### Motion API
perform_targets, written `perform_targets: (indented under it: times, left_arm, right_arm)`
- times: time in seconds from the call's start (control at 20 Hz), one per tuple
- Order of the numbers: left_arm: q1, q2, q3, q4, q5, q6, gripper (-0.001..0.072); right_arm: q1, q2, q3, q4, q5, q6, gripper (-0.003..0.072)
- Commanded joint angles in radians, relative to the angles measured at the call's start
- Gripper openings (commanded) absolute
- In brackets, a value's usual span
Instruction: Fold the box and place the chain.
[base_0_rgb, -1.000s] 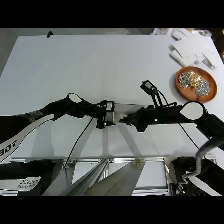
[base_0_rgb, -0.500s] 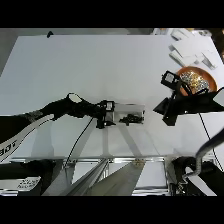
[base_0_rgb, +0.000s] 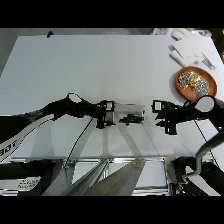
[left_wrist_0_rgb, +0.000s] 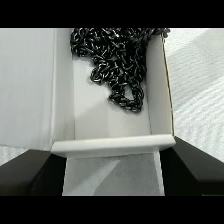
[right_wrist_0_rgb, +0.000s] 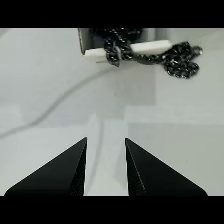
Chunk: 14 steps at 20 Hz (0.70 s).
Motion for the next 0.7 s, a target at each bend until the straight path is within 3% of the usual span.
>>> perform_targets:
  times: [0.0,0.1,0.65]
  left_arm:
    - [0.001,0.000,0.001,0.000,0.000,0.000,0.0203]
    - [0.001,0.000,0.001,0.000,0.000,0.000,0.0203]
    - [0.001,0.000,0.001,0.000,0.000,0.000,0.0203]
  right_arm:
    - [-0.001,-0.037,-0.055,0.138,-0.116,-0.210,0.0248]
    - [-0.001,-0.075,-0.055,0.219,-0.119,-0.292,0.0155]
    - [0.009,-0.145,-0.055,0.373,-0.168,-0.334,0.0161]
